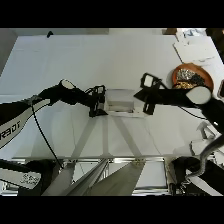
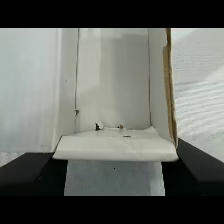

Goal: Fold the box and place the chain.

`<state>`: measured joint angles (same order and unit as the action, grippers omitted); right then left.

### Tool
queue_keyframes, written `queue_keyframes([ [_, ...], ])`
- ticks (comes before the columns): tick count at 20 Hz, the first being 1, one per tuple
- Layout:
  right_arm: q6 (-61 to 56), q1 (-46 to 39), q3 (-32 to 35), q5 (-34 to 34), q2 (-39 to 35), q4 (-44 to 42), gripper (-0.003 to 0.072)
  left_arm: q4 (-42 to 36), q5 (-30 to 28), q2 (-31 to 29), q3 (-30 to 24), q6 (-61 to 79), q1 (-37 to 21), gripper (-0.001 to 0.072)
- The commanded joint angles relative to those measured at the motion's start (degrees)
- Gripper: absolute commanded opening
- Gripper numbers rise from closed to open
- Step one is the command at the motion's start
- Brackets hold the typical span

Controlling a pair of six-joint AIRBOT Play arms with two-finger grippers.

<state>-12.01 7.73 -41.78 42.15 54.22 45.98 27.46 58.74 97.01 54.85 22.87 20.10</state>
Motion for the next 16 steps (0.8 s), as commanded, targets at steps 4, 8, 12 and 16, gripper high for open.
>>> queue_keyframes([
  [4,-47.2,-6.1,0.0,1.8,-10.1,30.4,0.0010,0.0,0.0,0.0,0.0,0.0,0.0,0.0257],
  [8,-51.2,-16.5,0.0,14.1,-5.6,30.8,0.0007,0.0,0.0,0.0,0.0,0.0,0.0,0.0257],
  [12,-50.6,-18.7,0.4,17.8,2.6,22.6,0.0006,0.0,0.0,0.0,0.0,0.0,0.0,0.0257],
  [16,-48.9,-18.8,0.8,16.8,10.3,13.1,0.0005,0.0,0.0,0.0,0.0,0.0,0.0,0.0257],
])
